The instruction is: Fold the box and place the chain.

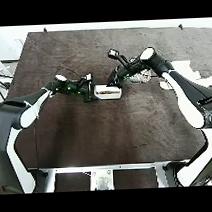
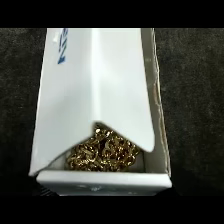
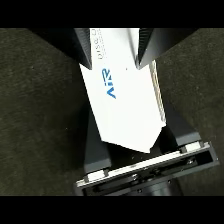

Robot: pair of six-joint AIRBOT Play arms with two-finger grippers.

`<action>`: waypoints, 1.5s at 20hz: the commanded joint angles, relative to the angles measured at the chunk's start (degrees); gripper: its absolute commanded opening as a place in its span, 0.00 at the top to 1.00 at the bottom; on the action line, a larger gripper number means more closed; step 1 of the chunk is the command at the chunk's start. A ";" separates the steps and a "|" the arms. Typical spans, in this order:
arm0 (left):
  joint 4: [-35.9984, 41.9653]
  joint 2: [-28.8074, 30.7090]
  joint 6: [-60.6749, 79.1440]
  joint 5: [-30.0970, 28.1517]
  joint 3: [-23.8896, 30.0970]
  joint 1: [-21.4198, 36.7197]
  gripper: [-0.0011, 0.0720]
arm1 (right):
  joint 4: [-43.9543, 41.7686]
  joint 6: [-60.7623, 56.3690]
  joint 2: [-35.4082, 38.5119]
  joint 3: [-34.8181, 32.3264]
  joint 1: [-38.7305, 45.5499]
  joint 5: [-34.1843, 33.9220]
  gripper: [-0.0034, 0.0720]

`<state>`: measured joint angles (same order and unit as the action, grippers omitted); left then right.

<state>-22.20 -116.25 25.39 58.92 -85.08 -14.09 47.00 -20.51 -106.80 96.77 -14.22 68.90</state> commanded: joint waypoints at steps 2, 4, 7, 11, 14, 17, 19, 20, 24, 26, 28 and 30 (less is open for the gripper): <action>-0.04 0.04 0.13 0.07 -0.02 -0.04 0.37 | 3.63 -1.79 -0.07 -0.72 -1.73 -0.39 0.53; -0.04 0.04 0.13 0.07 -0.02 -0.04 0.37 | 3.89 -2.91 -0.09 -0.96 -1.88 -1.88 0.51; -0.04 0.04 0.13 0.09 -0.02 -0.04 0.37 | 3.91 -4.24 -0.09 -0.96 -2.05 -0.87 0.51; -0.04 0.04 0.13 0.09 -0.02 -0.04 0.37 | 4.24 -4.39 -0.09 -3.15 -2.25 0.37 0.51; -0.04 0.04 0.13 0.07 -0.02 -0.04 0.37 | 4.07 -4.00 -0.09 -5.49 -2.23 0.31 0.51; -0.04 0.04 0.13 0.07 -0.02 -0.04 0.37 | 0.55 -1.40 0.33 -5.64 -1.77 0.35 0.45; -0.04 0.04 0.13 0.07 -0.02 -0.04 0.37 | -0.72 0.02 0.81 -5.57 -1.33 0.33 0.45; -0.04 0.04 0.13 0.07 -0.02 -0.04 0.37 | -0.74 0.02 0.98 -5.57 -0.96 0.35 0.45; -0.04 0.04 0.13 0.04 -0.02 -0.04 0.37 | -4.83 2.45 2.01 -5.53 0.52 0.70 0.45; -0.04 0.04 0.13 0.07 -0.02 -0.04 0.37 | -9.31 3.96 2.23 -5.51 1.40 0.81 0.46; -0.04 0.04 0.13 0.07 -0.02 -0.04 0.37 | -9.99 4.31 2.21 -5.55 1.81 1.44 0.56; -0.04 0.04 0.13 0.04 -0.02 -0.04 0.37 | -9.94 4.31 2.16 -6.45 1.81 2.38 0.77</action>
<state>-22.31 -116.22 25.58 59.33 -85.08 -14.17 39.03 -17.21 -104.75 90.98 -12.86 70.11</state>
